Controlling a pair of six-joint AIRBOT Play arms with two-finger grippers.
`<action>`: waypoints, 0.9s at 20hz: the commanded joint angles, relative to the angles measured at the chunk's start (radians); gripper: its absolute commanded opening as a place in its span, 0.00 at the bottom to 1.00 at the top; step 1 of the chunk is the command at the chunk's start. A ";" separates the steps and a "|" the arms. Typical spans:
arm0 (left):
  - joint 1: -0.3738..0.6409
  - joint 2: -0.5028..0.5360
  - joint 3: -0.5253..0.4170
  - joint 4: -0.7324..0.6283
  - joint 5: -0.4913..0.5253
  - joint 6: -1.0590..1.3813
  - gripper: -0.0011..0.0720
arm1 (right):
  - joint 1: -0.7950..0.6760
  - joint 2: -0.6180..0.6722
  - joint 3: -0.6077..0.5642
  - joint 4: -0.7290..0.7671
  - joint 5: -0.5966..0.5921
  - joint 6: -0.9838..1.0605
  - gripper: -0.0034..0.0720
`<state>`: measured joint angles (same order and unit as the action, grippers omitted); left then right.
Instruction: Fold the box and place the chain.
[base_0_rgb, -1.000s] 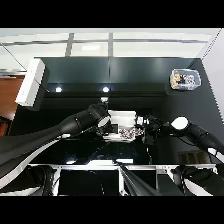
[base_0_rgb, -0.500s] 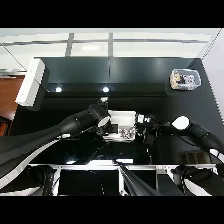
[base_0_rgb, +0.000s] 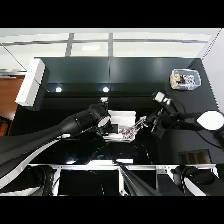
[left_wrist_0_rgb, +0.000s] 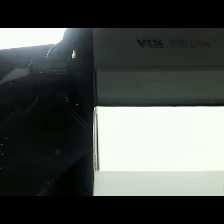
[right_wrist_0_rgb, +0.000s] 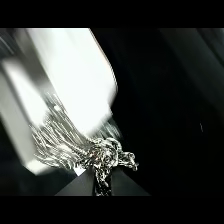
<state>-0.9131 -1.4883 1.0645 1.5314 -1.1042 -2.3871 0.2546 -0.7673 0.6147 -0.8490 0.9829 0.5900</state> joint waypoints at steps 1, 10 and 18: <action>-0.001 -0.001 0.001 -0.004 0.000 0.000 0.06 | -0.005 0.053 0.054 0.258 0.070 0.087 0.07; -0.001 -0.001 0.001 -0.003 0.000 0.000 0.06 | 0.053 -0.007 -0.010 0.475 -0.023 0.087 0.07; -0.001 -0.001 0.001 -0.003 0.000 0.000 0.06 | -0.120 -0.056 0.021 0.214 0.138 0.086 0.72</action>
<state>-0.9131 -1.4883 1.0645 1.5276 -1.1046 -2.3871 0.2287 -0.8169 0.6170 -0.5251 1.0229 0.6773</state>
